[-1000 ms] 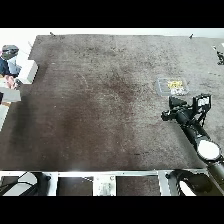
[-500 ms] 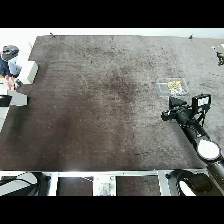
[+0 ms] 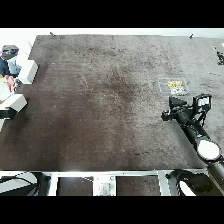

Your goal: Fold the box and place the chain.

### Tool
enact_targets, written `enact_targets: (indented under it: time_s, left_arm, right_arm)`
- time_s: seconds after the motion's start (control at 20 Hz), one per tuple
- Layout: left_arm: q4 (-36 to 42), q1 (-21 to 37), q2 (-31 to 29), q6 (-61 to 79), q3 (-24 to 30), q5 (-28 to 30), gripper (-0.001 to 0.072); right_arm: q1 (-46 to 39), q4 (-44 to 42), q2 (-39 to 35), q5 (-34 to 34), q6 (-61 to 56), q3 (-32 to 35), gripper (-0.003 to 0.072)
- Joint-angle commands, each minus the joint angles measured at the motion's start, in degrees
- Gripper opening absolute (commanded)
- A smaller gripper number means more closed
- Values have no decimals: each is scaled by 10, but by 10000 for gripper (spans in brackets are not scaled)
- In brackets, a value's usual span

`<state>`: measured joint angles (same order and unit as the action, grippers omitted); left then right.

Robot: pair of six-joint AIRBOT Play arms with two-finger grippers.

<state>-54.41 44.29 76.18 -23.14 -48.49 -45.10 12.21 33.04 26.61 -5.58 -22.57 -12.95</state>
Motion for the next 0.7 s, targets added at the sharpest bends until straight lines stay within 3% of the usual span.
enact_targets:
  time_s: [0.0,0.3,0.65]
  left_arm:
    - [-69,0,4,-39,0,-4,6]
    - [-93,0,56,-66,0,-3,7]
    - [-97,0,58,-64,0,25,12]
  right_arm:
    - [0,0,0,0,0,0,14]
    - [0,0,0,0,0,0,14]
    - [0,0,0,0,0,0,14]
